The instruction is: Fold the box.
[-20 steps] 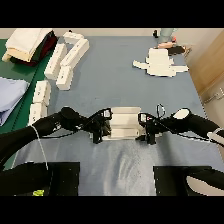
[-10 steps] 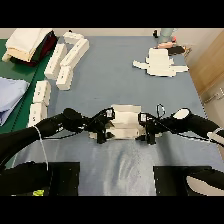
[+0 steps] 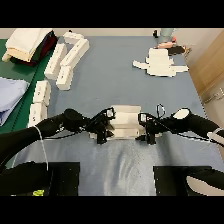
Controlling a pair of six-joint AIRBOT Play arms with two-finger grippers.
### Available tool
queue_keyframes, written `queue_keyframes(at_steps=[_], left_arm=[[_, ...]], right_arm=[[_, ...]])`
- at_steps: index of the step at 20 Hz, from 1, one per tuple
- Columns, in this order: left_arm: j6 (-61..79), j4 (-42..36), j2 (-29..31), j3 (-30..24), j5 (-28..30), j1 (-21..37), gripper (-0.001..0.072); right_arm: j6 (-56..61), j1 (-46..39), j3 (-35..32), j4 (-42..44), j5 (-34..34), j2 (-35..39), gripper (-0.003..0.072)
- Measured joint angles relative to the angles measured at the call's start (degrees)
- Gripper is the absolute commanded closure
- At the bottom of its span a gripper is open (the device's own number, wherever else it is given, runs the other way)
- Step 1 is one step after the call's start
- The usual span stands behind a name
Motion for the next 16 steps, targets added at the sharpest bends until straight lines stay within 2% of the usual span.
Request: queue_keyframes(at_steps=[3,4,9,13,16], left_arm=[[-13.4,8.4,3.4,0.0,-0.4,0.1,0.0615],[-18.8,11.4,4.9,0.0,-0.6,0.2,0.0693],[-52.1,28.8,15.3,0.0,-3.9,2.8,0.0694],[-79.2,40.5,23.6,0.0,-11.0,11.9,0.0692],[-90.2,43.3,25.0,-1.0,-16.4,19.9,0.0693]], right_arm=[[0.0,0.0,0.0,0.0,0.0,0.0,0.0177],[0.0,0.0,0.0,0.0,0.0,0.0,0.0177],[0.0,0.0,0.0,0.0,0.0,0.0,0.0177],[0.0,0.0,0.0,0.0,0.0,0.0,0.0177],[0.0,0.0,0.0,0.0,0.0,0.0,0.0177]])
